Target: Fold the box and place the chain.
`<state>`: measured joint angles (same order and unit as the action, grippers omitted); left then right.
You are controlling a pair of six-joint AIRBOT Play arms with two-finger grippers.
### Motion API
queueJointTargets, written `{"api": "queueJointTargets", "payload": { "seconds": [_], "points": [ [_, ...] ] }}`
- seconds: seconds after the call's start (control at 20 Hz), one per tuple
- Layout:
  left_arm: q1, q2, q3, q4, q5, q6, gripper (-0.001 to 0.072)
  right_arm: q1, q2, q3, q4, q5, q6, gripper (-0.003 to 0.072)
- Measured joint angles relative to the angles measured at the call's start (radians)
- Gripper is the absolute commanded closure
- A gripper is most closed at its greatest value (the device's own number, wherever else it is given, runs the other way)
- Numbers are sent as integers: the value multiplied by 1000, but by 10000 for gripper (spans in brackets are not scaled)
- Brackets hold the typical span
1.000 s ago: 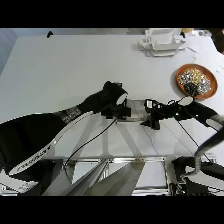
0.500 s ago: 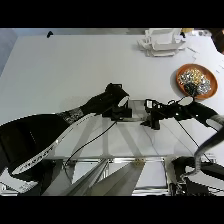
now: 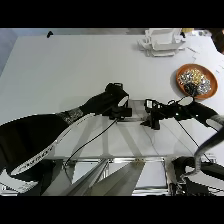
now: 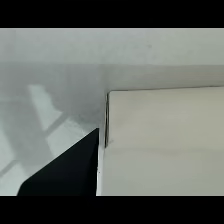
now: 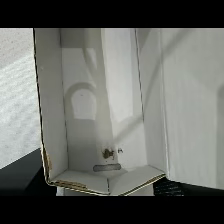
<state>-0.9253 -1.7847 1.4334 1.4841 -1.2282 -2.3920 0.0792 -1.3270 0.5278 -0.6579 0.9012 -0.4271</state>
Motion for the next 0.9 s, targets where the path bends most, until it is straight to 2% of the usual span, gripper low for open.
{"api": "queueJointTargets", "payload": {
  "seconds": [0.5,0.6,0.8,0.85,0.9],
  "points": [
    [8,11,0,-3,-23,36,519,0,0,0,0,0,0,306],
    [3,3,0,-12,-29,37,708,0,0,0,0,0,0,306],
    [-2,-7,1,-13,-38,34,706,0,0,0,0,0,0,306],
    [-3,-8,1,-11,-40,34,693,0,0,0,0,0,0,306],
    [-3,-10,1,-11,-42,35,634,0,0,0,0,0,0,306]
  ]
}}
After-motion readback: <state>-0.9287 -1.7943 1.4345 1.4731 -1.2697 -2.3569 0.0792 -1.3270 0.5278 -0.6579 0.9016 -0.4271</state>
